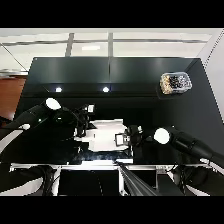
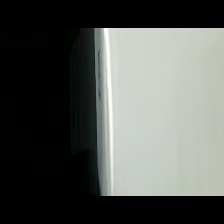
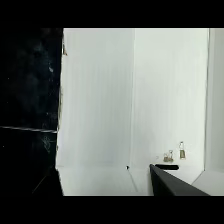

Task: Fold the box and place the chain.

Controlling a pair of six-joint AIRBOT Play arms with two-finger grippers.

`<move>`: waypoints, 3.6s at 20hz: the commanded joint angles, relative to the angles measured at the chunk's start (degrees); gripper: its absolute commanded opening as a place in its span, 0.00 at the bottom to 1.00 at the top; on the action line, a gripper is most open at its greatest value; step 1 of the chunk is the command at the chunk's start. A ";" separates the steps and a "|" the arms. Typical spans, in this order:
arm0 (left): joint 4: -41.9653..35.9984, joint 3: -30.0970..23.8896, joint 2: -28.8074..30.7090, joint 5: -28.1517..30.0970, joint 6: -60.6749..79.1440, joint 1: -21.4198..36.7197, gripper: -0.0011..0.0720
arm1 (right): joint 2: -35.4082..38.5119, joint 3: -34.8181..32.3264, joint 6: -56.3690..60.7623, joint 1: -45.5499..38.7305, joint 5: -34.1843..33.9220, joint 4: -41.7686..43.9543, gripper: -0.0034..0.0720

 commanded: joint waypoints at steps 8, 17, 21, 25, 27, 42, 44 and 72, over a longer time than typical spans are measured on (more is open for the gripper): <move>0.15 0.04 -0.02 0.20 0.04 -0.04 0.06 | 1.64 1.20 10.21 -2.25 -7.15 2.38 0.99; 0.13 0.04 -0.02 1.25 0.04 -0.04 0.05 | 2.51 1.77 7.80 -6.19 -8.57 3.21 0.99; 0.55 0.04 0.57 2.38 0.07 -0.44 0.05 | 2.51 1.77 3.91 -6.21 -8.44 3.98 0.99; 3.61 0.02 1.75 7.93 0.11 -3.15 0.05 | 2.51 1.77 3.91 -6.19 -8.11 4.50 0.99; 3.61 0.02 1.75 7.89 0.09 -4.07 0.05 | 2.49 1.77 3.89 -6.19 -7.63 4.63 0.99; 3.58 0.04 1.77 7.89 0.04 -4.20 0.05 | -0.07 1.77 -7.82 -10.56 -6.25 14.73 0.99; 3.58 0.04 1.77 7.89 0.04 -4.20 0.05 | -0.59 1.77 -10.54 -11.69 -7.30 16.96 0.99; 3.56 0.07 1.77 6.78 -1.16 -4.20 0.05 | -9.01 1.64 -21.49 -12.44 0.55 25.29 0.99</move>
